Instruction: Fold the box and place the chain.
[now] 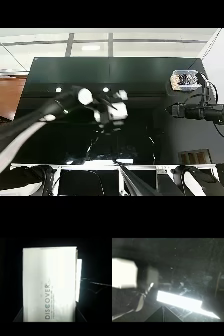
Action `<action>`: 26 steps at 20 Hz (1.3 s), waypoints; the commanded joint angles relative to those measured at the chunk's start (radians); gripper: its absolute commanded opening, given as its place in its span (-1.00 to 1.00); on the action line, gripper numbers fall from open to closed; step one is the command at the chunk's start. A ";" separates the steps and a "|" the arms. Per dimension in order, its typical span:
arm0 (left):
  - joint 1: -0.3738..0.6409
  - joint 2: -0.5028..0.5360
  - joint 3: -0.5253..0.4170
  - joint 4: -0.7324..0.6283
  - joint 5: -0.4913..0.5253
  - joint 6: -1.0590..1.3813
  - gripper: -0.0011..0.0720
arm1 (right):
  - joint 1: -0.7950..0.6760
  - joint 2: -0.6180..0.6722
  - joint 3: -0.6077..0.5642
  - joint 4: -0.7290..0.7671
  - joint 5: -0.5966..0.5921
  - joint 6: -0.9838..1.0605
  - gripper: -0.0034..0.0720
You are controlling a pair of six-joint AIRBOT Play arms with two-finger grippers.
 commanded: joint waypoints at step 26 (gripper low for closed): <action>0.876 -0.488 1.025 0.243 -0.345 -0.579 0.95 | 0.002 0.001 0.004 0.071 0.002 0.027 -0.86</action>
